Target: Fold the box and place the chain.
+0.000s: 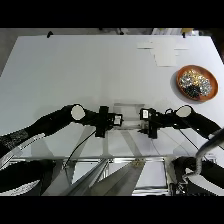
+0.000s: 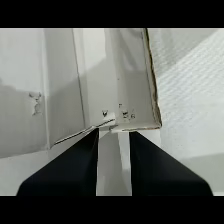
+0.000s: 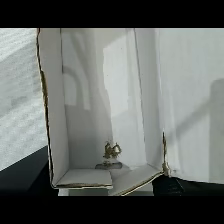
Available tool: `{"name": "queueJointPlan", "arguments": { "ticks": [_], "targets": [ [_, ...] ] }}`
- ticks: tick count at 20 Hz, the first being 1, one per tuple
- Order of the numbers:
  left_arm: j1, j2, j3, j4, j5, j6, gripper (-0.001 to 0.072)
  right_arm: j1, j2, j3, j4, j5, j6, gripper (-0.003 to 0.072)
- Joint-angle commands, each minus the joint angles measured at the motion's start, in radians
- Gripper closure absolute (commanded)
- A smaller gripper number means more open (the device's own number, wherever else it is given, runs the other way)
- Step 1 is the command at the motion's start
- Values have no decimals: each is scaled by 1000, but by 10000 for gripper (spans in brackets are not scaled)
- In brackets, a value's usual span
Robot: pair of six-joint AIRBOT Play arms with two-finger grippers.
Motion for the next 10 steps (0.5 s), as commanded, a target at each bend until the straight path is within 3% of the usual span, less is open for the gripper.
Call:
{"name": "queueJointPlan", "arguments": {
  "ticks": [1, 3, 5, 8, 9, 10],
  "targets": [
    [-1, -5, 0, -49, 10, 2, 519, 0, 0, 1, 0, 0, 0, 219],
    [-5, -14, 0, -83, 16, 2, 521, 0, 0, 1, 0, 0, 0, 219],
    [-9, -26, 0, -108, 24, 2, 604, 0, 0, 1, 0, 0, 0, 219],
    [-14, -37, 0, -123, 28, 2, 598, 0, 0, 1, 0, 0, 0, 219],
    [-14, -37, 0, -123, 28, 2, 589, 0, 0, 1, 0, 0, 0, 219],
    [-14, -37, 0, -123, 29, 2, 495, 0, 0, 1, 0, 0, 0, 219]
  ]
}}
